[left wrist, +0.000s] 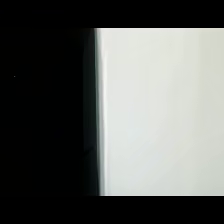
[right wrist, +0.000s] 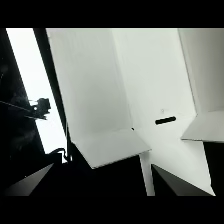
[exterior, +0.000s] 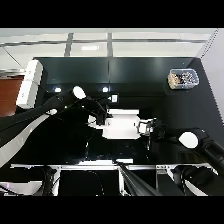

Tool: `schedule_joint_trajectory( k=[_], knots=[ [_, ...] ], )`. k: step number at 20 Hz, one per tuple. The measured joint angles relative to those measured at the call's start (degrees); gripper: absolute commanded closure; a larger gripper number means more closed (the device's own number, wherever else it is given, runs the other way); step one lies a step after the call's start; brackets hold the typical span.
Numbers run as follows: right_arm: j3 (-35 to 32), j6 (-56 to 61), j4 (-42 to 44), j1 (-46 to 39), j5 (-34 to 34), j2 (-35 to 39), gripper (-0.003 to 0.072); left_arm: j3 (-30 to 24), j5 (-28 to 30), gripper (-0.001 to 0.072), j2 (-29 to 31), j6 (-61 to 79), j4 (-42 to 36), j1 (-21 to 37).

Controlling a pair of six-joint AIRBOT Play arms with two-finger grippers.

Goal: Fold the box and place the chain.

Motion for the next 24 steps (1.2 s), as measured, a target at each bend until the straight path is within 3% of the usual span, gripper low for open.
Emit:
schedule_joint_trajectory(
  k=[9,15,24],
  knots=[
    [2.05,-0.5,1.75,4.48,-12.76,-7.69,-0.0011,0.02,0.24,0.0685,0.0,0.13,0.28,-0.07],
    [7.89,-3.21,2.32,-1.46,-8.76,-8.33,-0.0011,0.02,-0.04,0.0686,-0.02,-2.43,0.35,-0.07],
    [9.07,-17.94,11.63,-9.46,-3.98,-9.86,-0.0011,0.02,-3.13,0.0687,-0.02,-3.72,0.42,-0.07]
  ],
)
